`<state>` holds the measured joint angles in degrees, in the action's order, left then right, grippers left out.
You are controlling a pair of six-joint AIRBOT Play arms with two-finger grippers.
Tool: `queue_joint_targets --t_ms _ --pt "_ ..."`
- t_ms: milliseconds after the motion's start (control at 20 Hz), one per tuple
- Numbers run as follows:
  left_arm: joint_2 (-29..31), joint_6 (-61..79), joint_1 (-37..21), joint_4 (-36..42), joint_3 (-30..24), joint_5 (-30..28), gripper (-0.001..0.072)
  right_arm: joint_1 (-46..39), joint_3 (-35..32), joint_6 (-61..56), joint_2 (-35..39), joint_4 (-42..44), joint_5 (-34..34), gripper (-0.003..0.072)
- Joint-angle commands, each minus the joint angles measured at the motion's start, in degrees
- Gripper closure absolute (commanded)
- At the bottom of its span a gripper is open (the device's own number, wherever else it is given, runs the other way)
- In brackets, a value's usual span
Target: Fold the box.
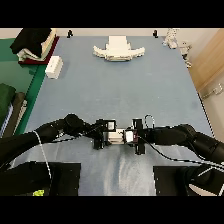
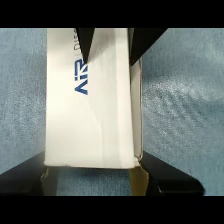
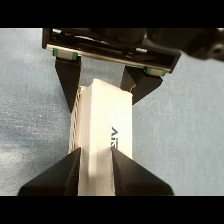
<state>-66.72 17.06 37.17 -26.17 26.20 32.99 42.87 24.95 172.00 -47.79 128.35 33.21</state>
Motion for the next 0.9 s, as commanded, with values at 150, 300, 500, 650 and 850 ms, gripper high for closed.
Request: queue_joint_targets --t_ms 150,300,500,650,850 --pt "0.00 -0.04 -0.02 0.02 -0.02 0.00 0.0249 0.09 -0.02 -0.02 0.00 0.02 0.26 0.0457" --pt "0.00 -0.04 0.00 0.02 -0.02 0.00 0.0249 0.09 -0.02 0.00 0.52 0.02 0.28 0.0358" --pt "0.00 -0.04 0.00 0.02 0.00 0.00 0.0249 0.09 -0.02 -0.96 3.17 0.09 0.48 0.0315" --pt "0.00 -0.04 0.00 0.02 0.00 0.00 0.0249 0.04 -0.02 -4.68 5.53 0.55 0.15 0.0322" --pt "0.00 -0.04 -0.02 0.02 0.00 0.00 0.0249 -0.17 -0.04 -16.83 7.04 0.72 -1.55 0.0621"
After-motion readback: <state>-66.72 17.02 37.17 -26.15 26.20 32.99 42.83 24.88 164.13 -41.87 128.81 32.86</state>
